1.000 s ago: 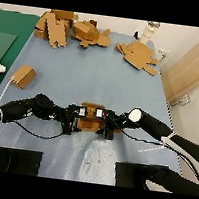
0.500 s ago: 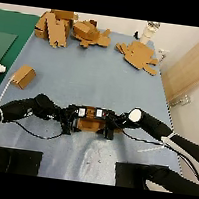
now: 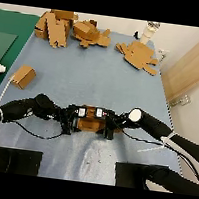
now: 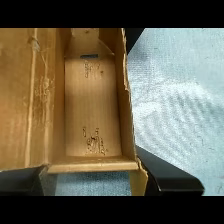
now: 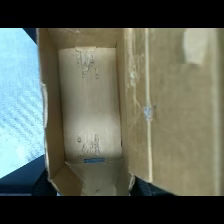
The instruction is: Fold the box.
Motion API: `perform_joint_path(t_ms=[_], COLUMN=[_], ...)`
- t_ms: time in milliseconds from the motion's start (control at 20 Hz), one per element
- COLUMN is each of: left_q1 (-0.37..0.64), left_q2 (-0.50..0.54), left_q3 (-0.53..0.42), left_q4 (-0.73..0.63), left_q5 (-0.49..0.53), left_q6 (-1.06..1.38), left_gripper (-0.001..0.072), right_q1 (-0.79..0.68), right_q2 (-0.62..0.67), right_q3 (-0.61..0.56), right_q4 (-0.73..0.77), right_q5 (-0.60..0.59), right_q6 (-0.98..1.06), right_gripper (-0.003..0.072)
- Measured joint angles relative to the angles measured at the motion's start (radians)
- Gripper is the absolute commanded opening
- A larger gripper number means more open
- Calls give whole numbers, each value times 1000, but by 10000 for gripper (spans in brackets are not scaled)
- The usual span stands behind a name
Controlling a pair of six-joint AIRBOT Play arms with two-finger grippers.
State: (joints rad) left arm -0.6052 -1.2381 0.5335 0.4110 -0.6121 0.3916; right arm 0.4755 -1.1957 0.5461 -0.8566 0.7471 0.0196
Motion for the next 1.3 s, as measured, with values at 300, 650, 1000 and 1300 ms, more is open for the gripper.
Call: perform_joint_path(t_ms=[300, 650, 1000, 1300], left_q1=[0, 0, 0, 0], left_q2=[0, 0, 0, 0], left_q3=[0, 0, 0, 0], left_q4=[1, 3, 2, 1], left_q5=[0, -3, -2, 0], left_q6=[0, 1, 0, 0], left_gripper=[287, 287, 288, 287], right_q1=[3, 0, 0, 0], right_q2=[15, 116, 270, 453], right_q3=[2, 2, 2, 3], right_q4=[-68, -156, -185, -159], right_q5=[-12, 74, 141, 119], right_q6=[106, 258, 455, 998], right_gripper=[607, 607, 606, 1])
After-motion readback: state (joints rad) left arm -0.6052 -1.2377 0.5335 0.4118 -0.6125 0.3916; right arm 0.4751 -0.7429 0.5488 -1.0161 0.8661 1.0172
